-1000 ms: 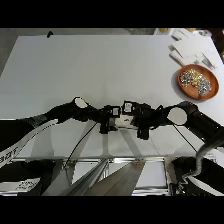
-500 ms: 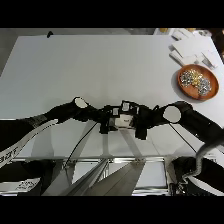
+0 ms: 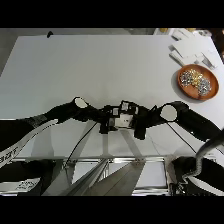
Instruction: Fold the box and place the chain.
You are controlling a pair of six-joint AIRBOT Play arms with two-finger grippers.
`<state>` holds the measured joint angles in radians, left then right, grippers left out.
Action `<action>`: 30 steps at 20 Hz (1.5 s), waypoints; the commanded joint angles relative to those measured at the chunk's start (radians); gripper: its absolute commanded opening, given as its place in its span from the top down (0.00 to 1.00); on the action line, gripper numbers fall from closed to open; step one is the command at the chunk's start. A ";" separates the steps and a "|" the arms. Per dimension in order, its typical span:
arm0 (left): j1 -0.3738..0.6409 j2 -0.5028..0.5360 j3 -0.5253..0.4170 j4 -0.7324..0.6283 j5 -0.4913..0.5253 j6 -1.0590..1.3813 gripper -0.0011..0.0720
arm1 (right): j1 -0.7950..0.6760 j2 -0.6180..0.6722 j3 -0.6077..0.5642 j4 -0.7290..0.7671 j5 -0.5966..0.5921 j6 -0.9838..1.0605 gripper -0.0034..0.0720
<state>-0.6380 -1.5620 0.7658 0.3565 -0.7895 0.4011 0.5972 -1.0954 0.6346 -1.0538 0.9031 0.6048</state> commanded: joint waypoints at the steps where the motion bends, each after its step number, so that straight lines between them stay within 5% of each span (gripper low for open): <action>1: 0.000 0.001 0.000 -0.002 0.000 -0.002 0.86 | 0.001 -0.004 -0.006 0.008 -0.002 -0.003 0.93; 7: 0.000 0.001 0.000 -0.002 0.000 -0.001 0.86 | -0.030 0.139 -0.005 0.000 -0.061 0.029 0.93; 10: 0.000 0.001 0.000 -0.002 0.000 -0.002 0.86 | -0.118 0.244 -0.001 -0.111 -0.051 0.242 0.93; 16: 0.000 0.001 0.000 -0.002 0.000 -0.002 0.86 | -0.461 0.251 -0.006 -0.466 0.243 0.633 0.93; 21: 0.000 0.001 0.000 -0.002 0.000 -0.002 0.86 | -0.691 0.233 -0.016 -0.464 0.340 0.656 0.93; 30: -0.004 0.001 0.000 -0.034 -0.001 -0.009 0.86 | -0.717 0.233 -0.015 -0.424 0.417 0.655 0.93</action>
<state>-0.6399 -1.5620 0.7658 0.3458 -0.7895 0.3996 -0.1116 -0.8619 0.6197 -1.4853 1.3014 1.2572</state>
